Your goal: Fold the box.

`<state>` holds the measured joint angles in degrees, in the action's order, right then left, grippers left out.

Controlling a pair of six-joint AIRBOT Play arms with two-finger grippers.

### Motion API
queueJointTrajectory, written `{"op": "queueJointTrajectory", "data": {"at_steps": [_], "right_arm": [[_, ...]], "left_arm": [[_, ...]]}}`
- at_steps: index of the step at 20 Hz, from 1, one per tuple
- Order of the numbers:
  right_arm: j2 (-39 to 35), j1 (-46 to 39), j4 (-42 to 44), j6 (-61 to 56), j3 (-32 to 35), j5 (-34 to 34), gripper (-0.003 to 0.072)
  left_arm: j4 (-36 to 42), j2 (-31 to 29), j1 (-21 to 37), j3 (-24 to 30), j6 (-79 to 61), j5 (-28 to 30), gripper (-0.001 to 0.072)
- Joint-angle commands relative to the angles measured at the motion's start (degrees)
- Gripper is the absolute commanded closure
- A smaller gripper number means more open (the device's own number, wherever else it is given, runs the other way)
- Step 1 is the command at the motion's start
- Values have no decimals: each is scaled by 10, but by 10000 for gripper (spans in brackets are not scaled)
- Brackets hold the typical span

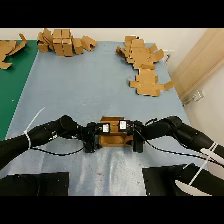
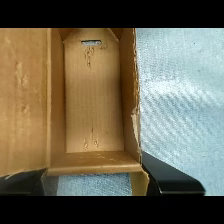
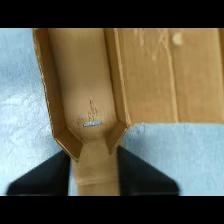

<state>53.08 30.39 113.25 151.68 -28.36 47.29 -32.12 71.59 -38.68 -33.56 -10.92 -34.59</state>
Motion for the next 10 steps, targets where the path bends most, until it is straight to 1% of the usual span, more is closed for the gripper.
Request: {"op": "queueJointTrajectory", "data": {"at_steps": [1,3,4,5,6,7,10], "right_arm": [[7,4,14,19,0,-14,421],[7,4,14,25,0,-14,428],[7,4,14,25,0,-14,453],[7,4,14,25,0,-14,558],[7,4,14,29,0,-15,579],[8,4,15,36,0,-16,597],[8,4,32,55,0,-27,597]], "left_arm": [[0,0,0,-1,0,0,243],[0,0,0,-1,0,0,242],[0,0,0,-1,0,0,242],[0,0,0,-1,0,0,243],[0,0,0,-1,0,0,243],[0,0,0,-1,0,0,242],[0,0,0,-1,0,0,242]]}}
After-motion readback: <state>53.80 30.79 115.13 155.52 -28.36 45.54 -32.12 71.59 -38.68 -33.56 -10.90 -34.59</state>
